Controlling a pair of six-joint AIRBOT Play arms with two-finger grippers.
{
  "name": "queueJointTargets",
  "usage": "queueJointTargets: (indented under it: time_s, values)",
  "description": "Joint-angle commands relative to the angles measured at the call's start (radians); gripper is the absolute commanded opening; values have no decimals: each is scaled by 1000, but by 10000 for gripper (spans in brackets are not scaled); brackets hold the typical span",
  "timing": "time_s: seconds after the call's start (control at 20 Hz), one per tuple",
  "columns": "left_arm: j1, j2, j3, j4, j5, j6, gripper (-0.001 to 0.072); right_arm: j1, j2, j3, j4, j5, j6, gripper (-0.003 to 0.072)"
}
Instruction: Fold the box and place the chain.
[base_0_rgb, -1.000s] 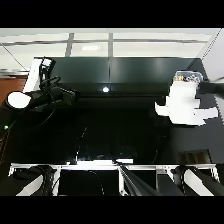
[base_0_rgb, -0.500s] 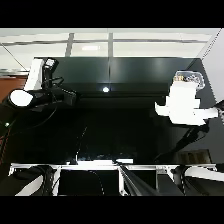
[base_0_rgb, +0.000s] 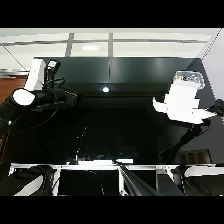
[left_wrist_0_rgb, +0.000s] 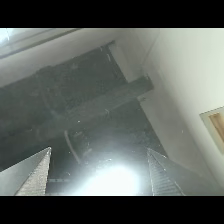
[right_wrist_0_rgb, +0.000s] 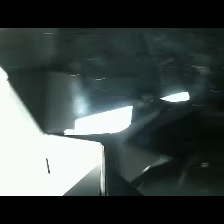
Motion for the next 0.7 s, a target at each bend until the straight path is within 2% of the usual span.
queueJointTargets:
  time_s: [0.0, 0.1, 0.2, 0.45, 0.55, 0.65]
  values:
    - [-1, -2, 1, -1, 0, -2, 702, 12, 13, 3, 122, 161, -78, 14]
    - [-1, -2, 1, -1, -1, -1, 702, 31, 48, -41, 231, 224, -102, 13]
    - [-1, -2, 1, -1, -2, -2, 701, 69, 117, -162, 337, 195, -159, 13]
    - [-1, -3, 1, -4, -6, -1, 702, 276, 335, -617, 734, 18, -433, 14]
    - [-4, -21, 1, -46, -14, 1, 702, 398, 382, -750, 836, -76, -492, 14]
    - [-23, -61, 1, -73, -21, -5, 701, 540, 402, -829, 871, -194, -531, 14]
